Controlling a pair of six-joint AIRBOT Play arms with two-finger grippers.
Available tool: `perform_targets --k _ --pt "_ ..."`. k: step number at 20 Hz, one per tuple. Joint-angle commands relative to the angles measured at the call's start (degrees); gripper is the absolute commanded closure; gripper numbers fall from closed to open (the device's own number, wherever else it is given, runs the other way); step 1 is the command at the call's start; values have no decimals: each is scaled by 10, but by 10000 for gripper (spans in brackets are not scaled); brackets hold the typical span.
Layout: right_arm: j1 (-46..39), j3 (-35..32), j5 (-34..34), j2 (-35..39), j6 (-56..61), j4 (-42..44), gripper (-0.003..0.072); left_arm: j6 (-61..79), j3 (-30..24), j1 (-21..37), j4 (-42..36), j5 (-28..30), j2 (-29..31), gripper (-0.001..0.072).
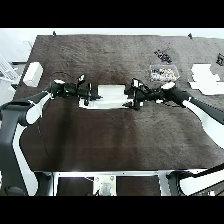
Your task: Fold the box and place the chain.
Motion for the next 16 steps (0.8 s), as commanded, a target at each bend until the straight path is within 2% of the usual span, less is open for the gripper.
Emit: perform_targets --k 1,9,12,16 --pt "0 6 21 -9 -1 2 -23 0 0 0 0 0 0 688" --pt "0 32 33 -30 -31 1 -23 0 0 0 0 0 0 688" --pt "-2 67 72 -67 -31 1 -23 0 0 0 0 0 0 688" --pt "-3 88 91 -93 -55 1 -23 0 0 0 0 0 0 688"
